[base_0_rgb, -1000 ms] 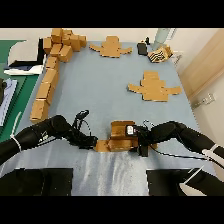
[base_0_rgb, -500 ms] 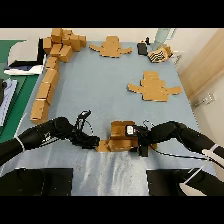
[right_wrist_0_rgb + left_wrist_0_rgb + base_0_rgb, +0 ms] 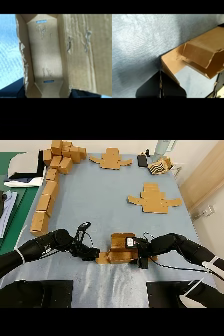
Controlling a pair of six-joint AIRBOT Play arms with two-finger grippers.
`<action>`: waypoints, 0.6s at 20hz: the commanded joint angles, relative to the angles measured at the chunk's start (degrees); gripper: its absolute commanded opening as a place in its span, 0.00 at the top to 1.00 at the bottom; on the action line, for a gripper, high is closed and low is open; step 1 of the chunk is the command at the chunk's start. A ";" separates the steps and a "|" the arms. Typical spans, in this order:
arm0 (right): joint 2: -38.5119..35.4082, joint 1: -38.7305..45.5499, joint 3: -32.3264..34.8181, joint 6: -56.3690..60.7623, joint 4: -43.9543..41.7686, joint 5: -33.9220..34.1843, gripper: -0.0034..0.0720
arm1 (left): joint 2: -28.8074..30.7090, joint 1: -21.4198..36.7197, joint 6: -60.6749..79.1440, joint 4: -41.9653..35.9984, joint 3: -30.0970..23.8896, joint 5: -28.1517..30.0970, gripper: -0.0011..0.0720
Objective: Fold the box.
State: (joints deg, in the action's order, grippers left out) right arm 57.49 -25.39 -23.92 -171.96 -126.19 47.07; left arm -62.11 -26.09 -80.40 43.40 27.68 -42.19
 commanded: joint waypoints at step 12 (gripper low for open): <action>-0.04 -0.04 -0.04 0.02 -0.04 -0.02 0.18 | 0.31 -3.82 0.02 -0.96 2.25 0.09 0.97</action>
State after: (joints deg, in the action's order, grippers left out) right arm 57.49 -25.39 -23.92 -171.94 -126.21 47.07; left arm -62.04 -29.71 -80.55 42.57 28.82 -40.84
